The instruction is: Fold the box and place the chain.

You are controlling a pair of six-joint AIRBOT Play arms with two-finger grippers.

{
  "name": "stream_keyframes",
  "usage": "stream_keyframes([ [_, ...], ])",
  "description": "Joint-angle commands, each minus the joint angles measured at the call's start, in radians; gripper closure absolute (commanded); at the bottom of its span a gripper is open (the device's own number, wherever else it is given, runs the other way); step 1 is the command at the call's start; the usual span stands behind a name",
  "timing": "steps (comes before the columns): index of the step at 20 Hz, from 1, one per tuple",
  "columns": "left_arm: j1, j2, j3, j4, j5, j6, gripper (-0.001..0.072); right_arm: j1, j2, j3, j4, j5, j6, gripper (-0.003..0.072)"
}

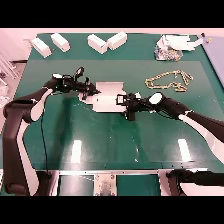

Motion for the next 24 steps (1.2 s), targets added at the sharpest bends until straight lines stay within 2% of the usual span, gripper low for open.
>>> stream_keyframes([
  [1, 0.000, 0.000, 0.000, 0.000, 0.000, 0.000, 0.0689, 0.008, -0.010, 0.000, -0.004, -0.025, 0.002, 0.0153],
  [6, 0.000, 0.000, 0.000, 0.000, 0.000, 0.000, 0.0688, 0.013, -0.011, 0.000, 0.004, -0.141, 0.003, 0.0157],
  [8, 0.000, 0.000, 0.000, 0.000, 0.000, 0.000, 0.0688, 0.013, -0.009, 0.001, 0.048, -0.178, 0.017, 0.0197],
  [14, 0.000, 0.000, 0.000, 0.000, 0.000, 0.000, 0.0688, 0.013, 0.066, 0.002, 0.051, -0.198, 0.017, 0.0192],
  [16, 0.000, 0.000, 0.000, 0.000, 0.000, 0.000, 0.0688, 0.011, 0.069, 0.002, 0.055, -0.198, 0.017, 0.0116],
  [20, 0.000, 0.000, 0.000, 0.000, -0.002, -0.001, 0.0688, -0.010, 0.045, 0.005, 0.060, -0.199, -0.025, 0.0114],
  [22, 0.000, 0.000, 0.000, 0.000, -0.003, -0.002, 0.0689, -0.024, 0.045, 0.008, 0.059, -0.199, -0.033, 0.0050],
  [24, 0.000, 0.000, 0.000, 0.000, -0.003, -0.002, 0.0688, -0.040, 0.045, 0.009, 0.060, -0.199, -0.047, 0.0049],
])
